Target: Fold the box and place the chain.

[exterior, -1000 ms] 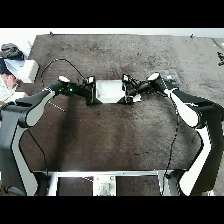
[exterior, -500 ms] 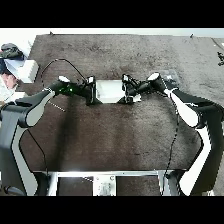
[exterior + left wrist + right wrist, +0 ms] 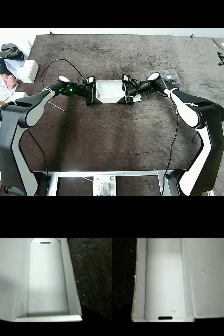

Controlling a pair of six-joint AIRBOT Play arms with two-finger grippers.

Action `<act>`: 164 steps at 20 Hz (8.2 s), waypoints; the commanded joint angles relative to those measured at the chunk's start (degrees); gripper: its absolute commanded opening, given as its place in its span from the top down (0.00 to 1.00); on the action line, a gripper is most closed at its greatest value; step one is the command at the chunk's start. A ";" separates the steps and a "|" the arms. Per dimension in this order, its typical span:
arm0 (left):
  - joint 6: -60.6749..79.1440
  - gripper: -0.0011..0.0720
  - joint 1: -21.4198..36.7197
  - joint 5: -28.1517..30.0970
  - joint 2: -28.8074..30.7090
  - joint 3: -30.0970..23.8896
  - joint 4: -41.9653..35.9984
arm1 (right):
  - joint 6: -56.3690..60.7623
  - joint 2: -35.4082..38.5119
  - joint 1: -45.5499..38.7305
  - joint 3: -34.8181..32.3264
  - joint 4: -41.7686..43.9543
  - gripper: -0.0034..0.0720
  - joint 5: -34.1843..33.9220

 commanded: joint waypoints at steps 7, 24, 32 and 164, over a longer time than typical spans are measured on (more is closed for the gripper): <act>0.00 0.62 0.00 -0.04 -0.04 0.04 0.07 | 0.76 0.61 -3.13 0.00 0.24 0.00 5.11; -0.02 0.63 0.00 -0.07 -0.04 0.04 0.07 | 15.32 9.62 -3.19 -0.07 4.96 0.94 7.34; -0.02 0.62 0.00 -0.07 -0.04 0.04 0.07 | 15.32 9.62 0.85 -0.07 7.26 0.94 -9.16; -0.02 0.63 0.00 -0.48 -0.04 0.04 0.04 | 73.90 10.86 -6.84 -4.57 1.18 0.25 4.00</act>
